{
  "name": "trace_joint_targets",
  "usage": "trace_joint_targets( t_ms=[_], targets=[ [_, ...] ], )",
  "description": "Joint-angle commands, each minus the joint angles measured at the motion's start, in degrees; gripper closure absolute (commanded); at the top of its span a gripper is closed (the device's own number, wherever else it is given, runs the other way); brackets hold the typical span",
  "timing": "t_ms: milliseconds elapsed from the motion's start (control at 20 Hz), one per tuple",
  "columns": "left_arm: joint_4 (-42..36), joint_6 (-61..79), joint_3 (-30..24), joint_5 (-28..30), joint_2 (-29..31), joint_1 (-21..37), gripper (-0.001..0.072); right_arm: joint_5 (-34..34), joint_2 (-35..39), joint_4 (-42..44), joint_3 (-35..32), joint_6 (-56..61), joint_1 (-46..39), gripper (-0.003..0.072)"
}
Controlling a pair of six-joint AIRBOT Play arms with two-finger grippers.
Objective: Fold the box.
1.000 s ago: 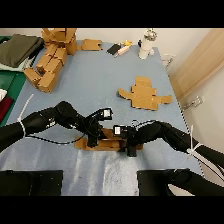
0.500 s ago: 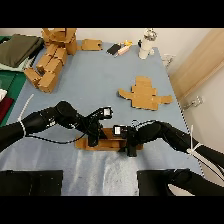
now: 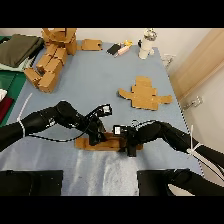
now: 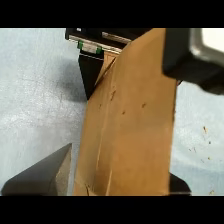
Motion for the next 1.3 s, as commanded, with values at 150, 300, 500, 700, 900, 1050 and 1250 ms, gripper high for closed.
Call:
trace_joint_targets(
  t_ms=[150,300,500,700,900,1050,1250],
  targets=[
    [16.17,-19.02,0.70,-2.64,5.84,4.20,0.0062,-0.02,-0.02,-0.07,0.04,-0.04,0.02,0.0173],
    [25.86,-31.82,0.70,-14.23,9.88,7.15,0.0066,-0.02,-0.02,-0.07,0.04,-0.04,0.02,0.0173],
    [26.69,-49.64,-0.26,-31.87,11.15,7.19,0.0697,-0.09,-0.02,-0.07,0.02,-0.04,0.02,0.0173],
    [0.57,-50.77,-4.90,-26.25,11.17,4.90,0.0698,-0.07,-0.02,-0.09,0.02,-0.04,0.02,0.0173],
    [-10.82,-49.20,-4.87,-9.88,10.75,4.63,0.0698,-0.04,-0.02,-0.09,0.02,-0.04,0.02,0.0173],
    [-11.85,-49.05,-3.52,-4.66,7.63,4.63,0.0698,-0.07,-0.02,-0.09,0.02,-0.04,0.02,0.0173],
    [-12.52,-46.80,-0.44,-2.08,1.29,4.63,0.0699,-0.07,-0.02,-0.11,0.02,-0.04,0.02,0.0173]
  ],
)
